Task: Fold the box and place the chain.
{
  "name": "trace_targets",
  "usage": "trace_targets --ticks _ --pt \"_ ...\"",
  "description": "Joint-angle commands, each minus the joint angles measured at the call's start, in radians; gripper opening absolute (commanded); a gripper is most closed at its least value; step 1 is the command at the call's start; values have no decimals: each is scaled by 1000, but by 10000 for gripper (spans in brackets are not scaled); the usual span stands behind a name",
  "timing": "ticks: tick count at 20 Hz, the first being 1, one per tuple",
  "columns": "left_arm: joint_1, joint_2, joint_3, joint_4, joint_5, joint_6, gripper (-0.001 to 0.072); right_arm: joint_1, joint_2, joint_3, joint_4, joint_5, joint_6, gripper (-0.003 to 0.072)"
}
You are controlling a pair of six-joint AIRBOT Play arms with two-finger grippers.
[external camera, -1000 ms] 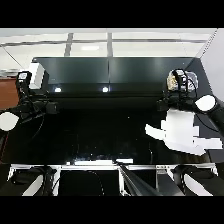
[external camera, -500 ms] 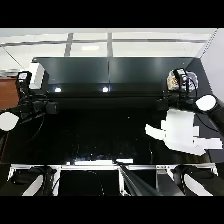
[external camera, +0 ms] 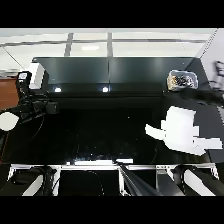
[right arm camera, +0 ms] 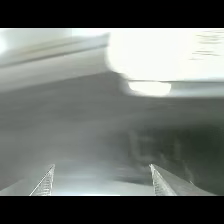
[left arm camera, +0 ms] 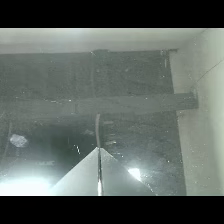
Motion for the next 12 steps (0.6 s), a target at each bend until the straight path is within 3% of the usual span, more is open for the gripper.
trace_targets --ticks 1,5,9,11,12 --pt "0 1 0 0 0 0 26 -418 -14 48 -198 174 90 703" --pt "0 1 0 0 0 0 26 -775 -92 48 -110 362 -148 704" --pt "0 1 0 0 8 0 26 -828 -235 66 -113 607 -382 704" --pt "-1 1 0 0 8 0 26 -827 -284 66 -109 651 -410 702" --pt "-1 1 0 0 8 0 26 -827 -293 66 -88 660 -444 591"
